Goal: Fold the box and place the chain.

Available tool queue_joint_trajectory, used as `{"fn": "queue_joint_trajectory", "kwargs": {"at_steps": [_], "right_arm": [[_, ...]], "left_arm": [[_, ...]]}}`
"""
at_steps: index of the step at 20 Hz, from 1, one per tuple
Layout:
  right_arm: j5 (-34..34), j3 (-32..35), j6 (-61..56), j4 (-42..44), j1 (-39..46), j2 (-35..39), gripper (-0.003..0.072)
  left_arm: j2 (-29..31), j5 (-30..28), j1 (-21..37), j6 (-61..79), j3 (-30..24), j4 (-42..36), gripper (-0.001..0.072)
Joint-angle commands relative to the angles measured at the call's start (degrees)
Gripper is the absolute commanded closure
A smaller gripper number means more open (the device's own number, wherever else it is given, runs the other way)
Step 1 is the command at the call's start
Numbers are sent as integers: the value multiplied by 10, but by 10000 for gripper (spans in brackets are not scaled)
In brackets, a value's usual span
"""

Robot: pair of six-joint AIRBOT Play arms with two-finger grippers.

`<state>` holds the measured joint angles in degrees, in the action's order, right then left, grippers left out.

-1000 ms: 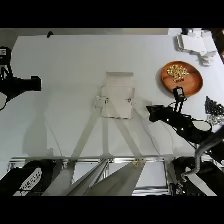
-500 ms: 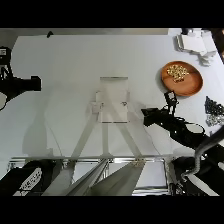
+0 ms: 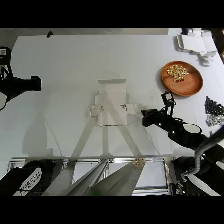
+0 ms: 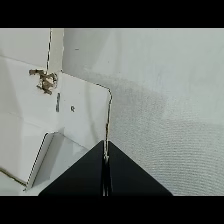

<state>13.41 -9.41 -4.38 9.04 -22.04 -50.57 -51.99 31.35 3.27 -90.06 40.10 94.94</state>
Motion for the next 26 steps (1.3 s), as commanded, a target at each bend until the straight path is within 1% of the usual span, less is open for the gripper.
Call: {"fn": "queue_joint_trajectory", "kwargs": {"at_steps": [1, 7, 9, 14, 16, 19, 21, 22, 23, 24, 26], "right_arm": [[-2, 0, 0, 0, -1, 0, 674], [-2, 0, 0, 0, -1, 0, 674], [-2, 0, 0, 0, -1, 0, 674], [-2, 0, 0, 0, -1, 0, 674], [-2, 0, 0, 0, -1, 0, 674], [-2, 0, 0, 0, -1, 0, 674], [-2, 0, 0, 0, -1, 0, 674], [-2, 0, 0, 0, -1, 0, 674], [-2, 0, 0, 0, -1, 0, 674], [-2, 0, 0, 0, -1, 0, 674], [-2, 0, 0, 0, -1, 0, 674]], "left_arm": [[0, 0, 0, 0, 0, 0, 17], [0, -4, 0, -2, 0, -1, 16], [0, 10, 0, -21, 0, -6, 16], [-1, 54, -6, -12, 0, -11, 19], [-2, 54, -26, -12, 0, -26, 19], [-23, 55, -96, 40, 4, -30, 19], [-56, 73, -150, 96, 34, -30, 19], [-76, 87, -170, 111, 60, -33, 19], [-101, 102, -186, 137, 92, -53, 19], [-127, 122, -191, 172, 125, -92, 19], [-189, 186, -183, 264, 197, -236, 19]]}}
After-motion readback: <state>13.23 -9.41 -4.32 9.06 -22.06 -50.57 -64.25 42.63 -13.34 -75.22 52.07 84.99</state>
